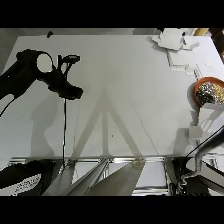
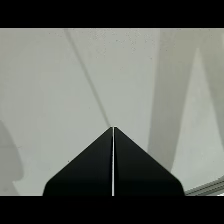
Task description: Fold the box and place the chain.
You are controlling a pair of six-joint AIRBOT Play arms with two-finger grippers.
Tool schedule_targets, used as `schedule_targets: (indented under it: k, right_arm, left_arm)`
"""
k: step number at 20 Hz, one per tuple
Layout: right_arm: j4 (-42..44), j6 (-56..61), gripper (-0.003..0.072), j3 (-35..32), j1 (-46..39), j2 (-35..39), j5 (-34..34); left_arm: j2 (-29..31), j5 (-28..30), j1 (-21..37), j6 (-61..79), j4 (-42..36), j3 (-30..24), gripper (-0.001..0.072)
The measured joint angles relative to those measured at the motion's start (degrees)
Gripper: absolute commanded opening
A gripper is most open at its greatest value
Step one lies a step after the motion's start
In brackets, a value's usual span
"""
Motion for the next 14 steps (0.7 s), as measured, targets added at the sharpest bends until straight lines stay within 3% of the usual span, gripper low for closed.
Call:
schedule_targets:
  k: [3,5,9,14]
  right_arm:
    - [1.1,-0.8,0.0444,0.5,-3.4,-0.8,-2.2]
    - [4.2,-2.7,0.0346,0.7,-5.0,-1.8,-3.2]
    - [10.1,-5.8,0.0019,0.8,-6.3,-4.5,-3.1]
    - [15.1,-8.9,0.0018,0.8,-1.4,-3.0,0.6]
  left_arm:
    - [0.0,0.0,0.0,0.0,0.0,0.0,0.0009]
    - [0.0,0.0,0.0,0.0,0.0,0.0,0.0009]
    - [0.0,0.0,0.0,0.0,0.0,0.0,0.0009]
    - [0.0,0.0,0.0,0.0,0.0,0.0,0.0009]
